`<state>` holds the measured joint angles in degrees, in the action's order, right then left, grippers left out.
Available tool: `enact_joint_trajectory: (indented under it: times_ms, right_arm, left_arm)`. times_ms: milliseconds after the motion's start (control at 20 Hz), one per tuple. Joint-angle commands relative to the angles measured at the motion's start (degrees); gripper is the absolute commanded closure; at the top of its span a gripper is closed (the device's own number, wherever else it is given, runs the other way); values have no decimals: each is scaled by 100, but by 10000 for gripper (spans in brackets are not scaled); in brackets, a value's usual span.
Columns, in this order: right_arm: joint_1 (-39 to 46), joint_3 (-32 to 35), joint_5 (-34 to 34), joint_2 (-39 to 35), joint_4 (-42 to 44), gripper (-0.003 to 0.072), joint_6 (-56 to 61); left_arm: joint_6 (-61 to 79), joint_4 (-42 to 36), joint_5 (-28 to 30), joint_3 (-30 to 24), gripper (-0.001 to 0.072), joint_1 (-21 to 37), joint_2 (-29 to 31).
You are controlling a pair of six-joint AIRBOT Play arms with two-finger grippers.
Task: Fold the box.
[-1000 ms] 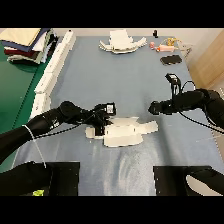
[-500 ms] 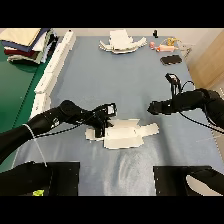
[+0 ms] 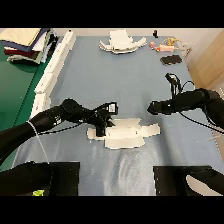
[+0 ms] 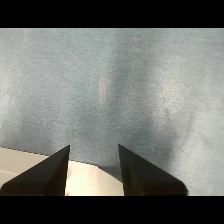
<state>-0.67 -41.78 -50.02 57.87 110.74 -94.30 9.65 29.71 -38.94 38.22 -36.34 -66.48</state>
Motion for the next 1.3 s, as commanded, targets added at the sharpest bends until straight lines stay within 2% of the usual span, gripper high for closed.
enact_joint_trajectory:
  times_ms: [0, 700, 1000, 1050, 1100, 1150, 1250]
  right_arm:
    - [-4, -4, 2, -2, 7, 202, 0]
    - [-4, -4, -2, -2, 11, 202, 0]
    - [-4, -4, -48, -2, 52, 202, 0]
    - [-4, -4, -70, -2, 74, 219, 0]
    - [-4, -4, -109, -2, 118, 284, 0]
    - [-4, -4, -173, -2, 160, 375, 0]
    - [-4, -4, -433, -2, 258, 615, 0]
  left_arm:
    - [-2, -39, -66, 138, 698, 2, 4]
    - [-186, -37, -74, 133, 697, 0, -92]
    - [-216, -17, -378, 129, 696, 0, -181]
    - [-221, -15, -426, 129, 696, 0, -181]
    - [-221, -15, -470, 129, 696, 0, -181]
    - [-219, -13, -474, 129, 696, 0, -181]
    - [-219, -13, -474, 131, 696, 0, -179]
